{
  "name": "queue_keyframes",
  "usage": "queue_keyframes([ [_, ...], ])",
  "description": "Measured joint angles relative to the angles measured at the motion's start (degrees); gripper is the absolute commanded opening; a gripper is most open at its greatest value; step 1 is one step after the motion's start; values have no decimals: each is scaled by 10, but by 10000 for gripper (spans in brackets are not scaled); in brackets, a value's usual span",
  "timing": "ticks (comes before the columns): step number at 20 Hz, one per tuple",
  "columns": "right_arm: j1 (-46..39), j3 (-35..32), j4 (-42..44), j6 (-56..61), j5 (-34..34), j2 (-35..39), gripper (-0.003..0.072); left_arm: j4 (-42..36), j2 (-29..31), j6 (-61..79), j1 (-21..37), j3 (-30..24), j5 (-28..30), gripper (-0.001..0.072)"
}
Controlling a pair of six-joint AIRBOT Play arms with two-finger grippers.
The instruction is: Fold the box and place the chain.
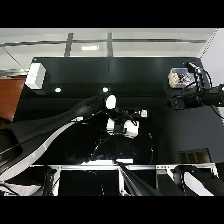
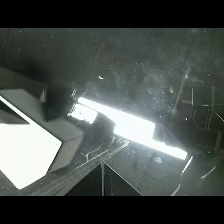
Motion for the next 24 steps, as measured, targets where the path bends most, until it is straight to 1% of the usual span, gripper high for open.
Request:
queue_keyframes([
  [3, 0, 0, 0, 1, -1, 0, 15, 28, 56, -75, 26, 2, 3, 215],
  [5, 0, 0, 0, 3, -1, 0, 15, 68, 110, -150, 65, 3, -10, 216],
  [6, 0, 0, 0, 5, -1, 0, 15, 93, 136, -191, 90, 3, -28, 216],
  [7, 0, 0, 0, 5, -1, 0, 15, 123, 161, -235, 120, 3, -40, 217],
  [9, 0, 0, 0, 9, -1, 0, 15, 186, 207, -326, 198, 1, -85, 217],
  [10, 0, 0, 0, 9, -1, 0, 15, 214, 225, -369, 245, -1, -108, 217],
  [12, 0, 0, 0, 12, -2, 0, 15, 252, 246, -435, 348, -13, -136, 217],
  [14, 0, 0, 1, 14, -3, 0, 15, 268, 251, -480, 454, -32, -136, 217],
  [16, 0, 0, 1, 18, -5, 0, 15, 263, 238, -503, 546, -48, -129, 219],
  [18, 0, 0, 2, 25, -7, 0, 15, 252, 216, -506, 613, -54, -116, 219],
  [19, 0, 0, 2, 27, -7, 0, 15, 248, 203, -505, 639, -54, -108, 226],
  [21, 0, 0, 2, 31, -9, 0, 15, 243, 177, -497, 672, -51, -86, 225],
  [24, 0, 0, 2, 38, -9, 0, 15, 237, 138, -460, 694, -45, -46, 225],
])
